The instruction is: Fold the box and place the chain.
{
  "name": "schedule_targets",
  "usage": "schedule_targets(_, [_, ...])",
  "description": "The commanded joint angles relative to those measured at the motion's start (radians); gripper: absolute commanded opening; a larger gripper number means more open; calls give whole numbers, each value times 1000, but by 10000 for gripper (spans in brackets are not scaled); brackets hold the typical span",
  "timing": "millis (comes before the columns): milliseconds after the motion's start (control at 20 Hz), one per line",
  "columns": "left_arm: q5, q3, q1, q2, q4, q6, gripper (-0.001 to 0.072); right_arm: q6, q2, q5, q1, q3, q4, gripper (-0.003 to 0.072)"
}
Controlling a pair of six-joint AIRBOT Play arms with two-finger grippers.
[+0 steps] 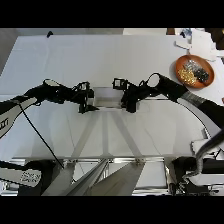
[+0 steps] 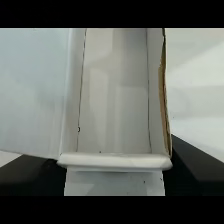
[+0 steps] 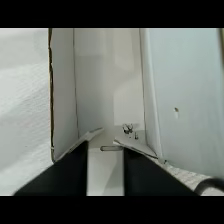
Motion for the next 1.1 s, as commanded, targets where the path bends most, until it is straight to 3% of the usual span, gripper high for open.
schedule_targets(0, [2, 1, 0, 0, 3, 0, 395, 7, -2, 16, 0, 0, -1, 99])
schedule_targets(100, [2, 1, 0, 0, 3, 0, 395, 7, -2, 25, 0, 0, -2, 94])
schedule_targets(150, [2, 1, 0, 0, 3, 0, 395, 7, -1, 26, 0, 0, -6, 32])
schedule_targets(200, [2, 1, 0, 0, 3, 0, 395, 7, 3, 25, 0, 0, -14, 16])
schedule_targets(600, [2, 1, 0, 0, 3, 0, 395, 95, 172, 28, -13, 0, -197, 16])
schedule_targets(850, [2, 1, 0, 0, 3, 0, 395, 349, 302, 28, -122, 0, -195, 16])
schedule_targets(1050, [2, 1, 0, 0, 3, 0, 395, 643, 285, 83, -271, -9, -195, 15])
